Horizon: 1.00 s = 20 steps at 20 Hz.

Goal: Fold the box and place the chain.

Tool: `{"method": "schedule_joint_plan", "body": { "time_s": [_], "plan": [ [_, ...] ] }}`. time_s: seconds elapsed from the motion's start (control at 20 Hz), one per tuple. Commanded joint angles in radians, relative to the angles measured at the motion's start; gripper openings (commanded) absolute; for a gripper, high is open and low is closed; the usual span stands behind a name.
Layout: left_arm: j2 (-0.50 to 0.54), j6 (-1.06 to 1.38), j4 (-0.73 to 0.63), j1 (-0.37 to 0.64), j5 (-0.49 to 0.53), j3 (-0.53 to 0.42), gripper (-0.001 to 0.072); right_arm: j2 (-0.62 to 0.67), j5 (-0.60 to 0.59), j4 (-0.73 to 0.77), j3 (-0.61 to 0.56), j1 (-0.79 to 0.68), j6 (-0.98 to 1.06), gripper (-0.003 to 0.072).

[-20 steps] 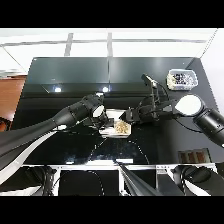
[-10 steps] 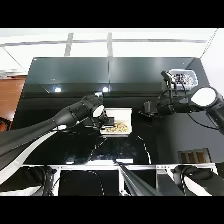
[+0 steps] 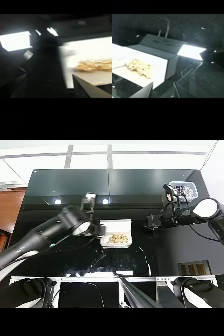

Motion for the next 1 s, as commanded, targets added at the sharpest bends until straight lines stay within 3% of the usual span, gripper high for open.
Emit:
{"method": "schedule_joint_plan", "body": {
  "time_s": [0.0,0.05,0.1,0.2,0.3,0.35,0.45,0.6,0.75,0.95],
  "plan": [
    [0.158,0.024,0.156,0.125,-0.044,-0.179,0.0630,-0.001,-0.005,-0.040,0.000,-0.001,-0.001,0.0304],
    [0.174,0.045,0.059,0.207,0.023,-0.252,0.0630,-0.001,-0.005,-0.042,0.000,-0.001,-0.001,0.0304],
    [0.174,0.176,-0.126,0.301,0.130,-0.320,0.0629,-0.001,-0.008,-0.043,-0.001,-0.001,-0.001,0.0304],
    [0.150,0.752,-0.620,0.451,0.316,-0.417,0.0629,-0.001,-0.025,-0.043,-0.001,-0.001,-0.001,0.0304],
    [0.121,1.415,-0.949,0.503,0.291,-0.443,0.0629,-0.001,-0.043,-0.043,-0.001,-0.001,0.000,0.0304],
    [0.109,1.626,-1.014,0.502,0.278,-0.443,0.0635,-0.001,-0.047,-0.044,-0.001,-0.001,0.000,0.0304],
    [0.091,1.914,-1.055,0.476,0.291,-0.443,0.0717,-0.001,-0.050,-0.049,-0.001,-0.001,0.000,0.0304],
    [0.066,2.343,-1.045,0.423,0.300,-0.442,0.0717,-0.001,-0.051,-0.055,-0.001,-0.001,0.000,0.0304],
    [0.008,2.445,-1.143,0.420,0.375,-0.436,0.0715,-0.001,-0.051,-0.054,-0.001,-0.001,0.000,0.0304],
    [-0.061,2.486,-1.175,0.428,0.386,-0.424,0.0715,-0.001,-0.064,-0.056,-0.001,-0.001,0.000,0.0304]
  ]
}}
